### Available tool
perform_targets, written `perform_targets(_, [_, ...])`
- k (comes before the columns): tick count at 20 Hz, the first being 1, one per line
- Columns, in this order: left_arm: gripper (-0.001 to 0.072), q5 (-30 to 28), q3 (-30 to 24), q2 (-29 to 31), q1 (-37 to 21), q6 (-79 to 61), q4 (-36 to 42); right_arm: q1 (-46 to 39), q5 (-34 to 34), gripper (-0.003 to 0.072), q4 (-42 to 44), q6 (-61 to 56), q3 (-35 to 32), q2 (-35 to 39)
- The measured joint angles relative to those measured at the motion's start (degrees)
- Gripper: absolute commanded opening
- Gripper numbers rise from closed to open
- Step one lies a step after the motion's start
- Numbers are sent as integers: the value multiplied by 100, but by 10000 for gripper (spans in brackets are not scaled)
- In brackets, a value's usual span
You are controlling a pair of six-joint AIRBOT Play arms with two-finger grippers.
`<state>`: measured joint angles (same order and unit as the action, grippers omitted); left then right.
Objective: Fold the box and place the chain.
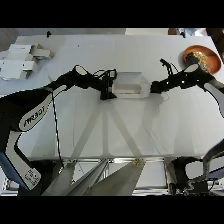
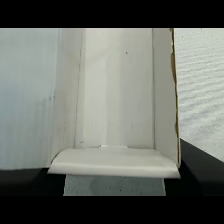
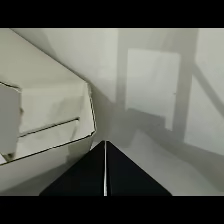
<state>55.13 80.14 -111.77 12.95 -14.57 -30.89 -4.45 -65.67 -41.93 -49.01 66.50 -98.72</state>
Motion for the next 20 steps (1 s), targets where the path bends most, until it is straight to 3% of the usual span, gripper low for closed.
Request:
perform_targets(5, [281, 0, 0, 0, 0, 0, 0, 72, -199, 20, 472, 188, 0, 4])
perform_targets(6, [281, 0, 0, 0, 0, 0, 2, 76, -219, 78, 553, 227, 0, 17])
perform_targets(7, [281, 0, 0, 0, 0, 0, 0, 81, -243, 190, 621, 273, 0, 26])
perform_targets(8, [281, 0, 0, 0, 0, 0, 0, 85, -284, 209, 691, 341, 0, 37])
perform_targets(20, [281, 7, 0, 2, -4, -2, 0, 87, -597, 210, 1128, 835, 0, 72])
